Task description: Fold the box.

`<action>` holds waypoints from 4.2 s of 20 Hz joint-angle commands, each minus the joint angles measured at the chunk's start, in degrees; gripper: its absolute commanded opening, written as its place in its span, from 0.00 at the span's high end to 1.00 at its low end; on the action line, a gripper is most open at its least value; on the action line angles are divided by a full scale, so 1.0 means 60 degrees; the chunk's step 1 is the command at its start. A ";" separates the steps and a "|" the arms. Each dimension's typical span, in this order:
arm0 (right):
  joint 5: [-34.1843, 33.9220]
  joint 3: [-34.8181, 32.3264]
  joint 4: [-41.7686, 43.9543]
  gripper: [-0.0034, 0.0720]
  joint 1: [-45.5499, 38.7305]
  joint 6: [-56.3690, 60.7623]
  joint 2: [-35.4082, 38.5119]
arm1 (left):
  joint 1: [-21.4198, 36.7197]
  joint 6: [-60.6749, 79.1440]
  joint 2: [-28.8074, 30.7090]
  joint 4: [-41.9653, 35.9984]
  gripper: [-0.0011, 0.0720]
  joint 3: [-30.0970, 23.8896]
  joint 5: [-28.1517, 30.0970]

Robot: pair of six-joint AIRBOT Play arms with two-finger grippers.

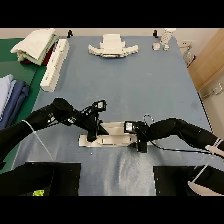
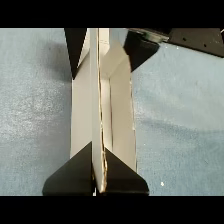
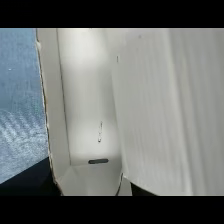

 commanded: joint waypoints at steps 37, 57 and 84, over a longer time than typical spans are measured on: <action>0.0200 -0.0266 0.0193 0.17 -0.0036 0.0004 0.0412 | 0.0007 0.0000 0.0000 0.0000 0.97 0.0000 0.0007; 0.0229 -0.0280 0.0160 0.27 -0.0033 0.0004 -0.0015 | 0.0007 0.0000 0.0000 0.0000 0.97 0.0000 0.0007; 0.0229 -0.0270 0.0117 0.27 -0.0033 0.0004 -0.0004 | 0.0007 0.0000 0.0000 -0.0222 0.97 0.0000 0.0004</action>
